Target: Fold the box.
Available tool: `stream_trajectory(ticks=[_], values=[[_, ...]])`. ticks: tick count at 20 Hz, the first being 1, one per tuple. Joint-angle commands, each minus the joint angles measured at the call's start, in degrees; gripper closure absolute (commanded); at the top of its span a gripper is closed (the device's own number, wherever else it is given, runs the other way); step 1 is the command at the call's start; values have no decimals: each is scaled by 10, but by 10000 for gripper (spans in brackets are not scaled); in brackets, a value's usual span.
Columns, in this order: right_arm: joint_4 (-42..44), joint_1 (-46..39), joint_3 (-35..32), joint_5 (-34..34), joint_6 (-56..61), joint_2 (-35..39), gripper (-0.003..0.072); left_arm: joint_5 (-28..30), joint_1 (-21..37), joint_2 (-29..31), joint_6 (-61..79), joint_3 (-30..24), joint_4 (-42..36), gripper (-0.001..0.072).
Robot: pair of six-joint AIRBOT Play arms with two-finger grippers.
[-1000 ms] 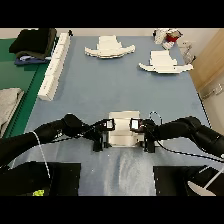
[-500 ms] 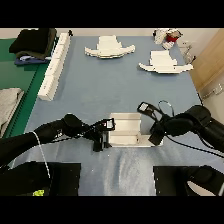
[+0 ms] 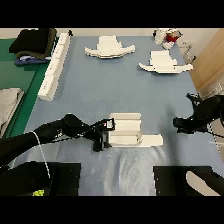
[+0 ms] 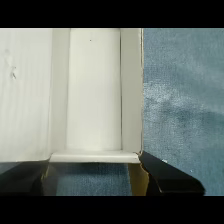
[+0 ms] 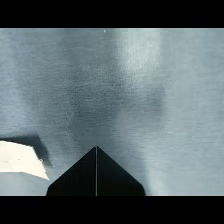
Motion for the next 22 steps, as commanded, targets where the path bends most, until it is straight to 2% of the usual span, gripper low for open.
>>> stream_trajectory(ticks=[1, 7, 12, 22], values=[[181, -149, -20, -15, -91, -46, 686, 0, 0, 0, 0, 1, 0, 169], [299, -152, -102, 3, -189, -77, 686, 0, 0, 0, 0, 1, 0, 169], [318, -151, -156, 25, -211, -77, 685, 0, 0, 0, 0, 1, 0, 169], [393, -12, -165, 27, -224, -76, 685, 0, 0, 0, 0, 1, 0, 169]])
